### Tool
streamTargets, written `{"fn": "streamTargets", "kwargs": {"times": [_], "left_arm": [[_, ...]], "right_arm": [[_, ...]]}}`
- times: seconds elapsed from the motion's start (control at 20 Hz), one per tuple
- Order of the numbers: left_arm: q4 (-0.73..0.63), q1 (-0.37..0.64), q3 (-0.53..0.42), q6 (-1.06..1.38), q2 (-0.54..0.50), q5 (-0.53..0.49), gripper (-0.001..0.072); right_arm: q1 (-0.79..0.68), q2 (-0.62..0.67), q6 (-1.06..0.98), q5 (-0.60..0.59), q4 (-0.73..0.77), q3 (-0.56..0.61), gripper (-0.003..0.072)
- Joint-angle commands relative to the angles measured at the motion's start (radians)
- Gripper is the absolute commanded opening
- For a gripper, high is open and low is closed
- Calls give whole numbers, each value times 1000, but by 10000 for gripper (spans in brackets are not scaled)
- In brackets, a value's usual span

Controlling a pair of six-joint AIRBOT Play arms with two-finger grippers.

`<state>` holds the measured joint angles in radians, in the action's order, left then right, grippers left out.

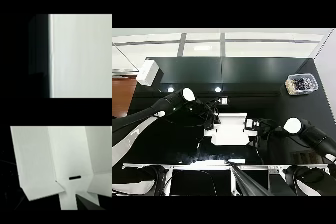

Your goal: Fold the box and place the chain.

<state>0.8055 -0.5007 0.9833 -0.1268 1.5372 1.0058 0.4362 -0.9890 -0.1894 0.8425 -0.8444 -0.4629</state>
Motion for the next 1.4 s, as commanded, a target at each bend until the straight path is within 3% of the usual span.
{"fn": "streamTargets", "kwargs": {"times": [0.0,0.2,0.35,0.45,1.35], "left_arm": [[-2,0,0,0,1,0,31],[-2,0,0,-1,1,2,30],[-2,0,0,0,1,1,29],[-2,0,0,0,2,-1,29],[76,-92,-37,0,-50,-83,25]], "right_arm": [[74,-1,15,-116,81,42,710],[127,1,11,-227,88,38,710],[89,19,11,-212,51,-5,710],[55,18,13,-132,64,-42,710],[-48,16,45,-138,78,-58,710]]}}
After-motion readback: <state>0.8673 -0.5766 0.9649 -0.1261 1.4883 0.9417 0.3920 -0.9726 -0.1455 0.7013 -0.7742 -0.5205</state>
